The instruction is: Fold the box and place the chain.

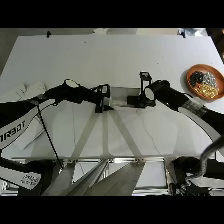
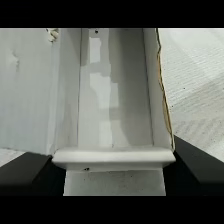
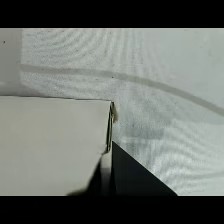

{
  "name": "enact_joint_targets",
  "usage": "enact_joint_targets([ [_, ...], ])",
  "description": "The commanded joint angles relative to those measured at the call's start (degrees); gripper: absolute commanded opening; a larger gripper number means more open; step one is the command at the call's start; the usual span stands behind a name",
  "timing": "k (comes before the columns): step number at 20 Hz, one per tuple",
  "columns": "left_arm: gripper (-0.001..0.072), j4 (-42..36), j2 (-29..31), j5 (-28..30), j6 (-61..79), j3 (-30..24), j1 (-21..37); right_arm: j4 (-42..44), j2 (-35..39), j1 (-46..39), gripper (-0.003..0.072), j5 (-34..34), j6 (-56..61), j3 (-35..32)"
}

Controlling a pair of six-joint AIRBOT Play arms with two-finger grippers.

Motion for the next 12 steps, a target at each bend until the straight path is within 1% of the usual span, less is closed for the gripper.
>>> enact_joint_targets([
  [1, 0.0156, 0.3, 0.0, 0.1, 0.1, 0.0, 0.0, -0.2, -0.2, 0.2, 0.0012, -1.7, 1.7, 0.0],
  [2, 0.0156, 0.3, 0.0, 0.1, 0.1, 0.0, 0.0, -0.2, -0.2, 0.2, 0.0073, -1.9, 1.7, 0.0],
  [3, 0.0156, 0.3, 0.0, 0.1, 0.1, 0.0, 0.0, -0.2, -0.2, 0.2, 0.0201, -2.2, 1.7, 0.0],
  [4, 0.0156, 0.3, 0.0, 0.2, 0.1, 0.0, 0.0, -0.1, 0.0, 0.2, 0.0262, -2.2, 1.7, 0.0],
  [9, 0.0156, 0.3, 0.0, 0.0, 0.1, 0.0, 0.0, -1.2, 3.8, -1.1, 0.0267, -1.4, 1.4, 0.4],
  [12, 0.0156, 0.3, 0.0, 0.0, 0.1, 0.0, 0.0, -1.2, 8.1, -4.7, 0.0267, 3.4, -0.1, 0.8],
])
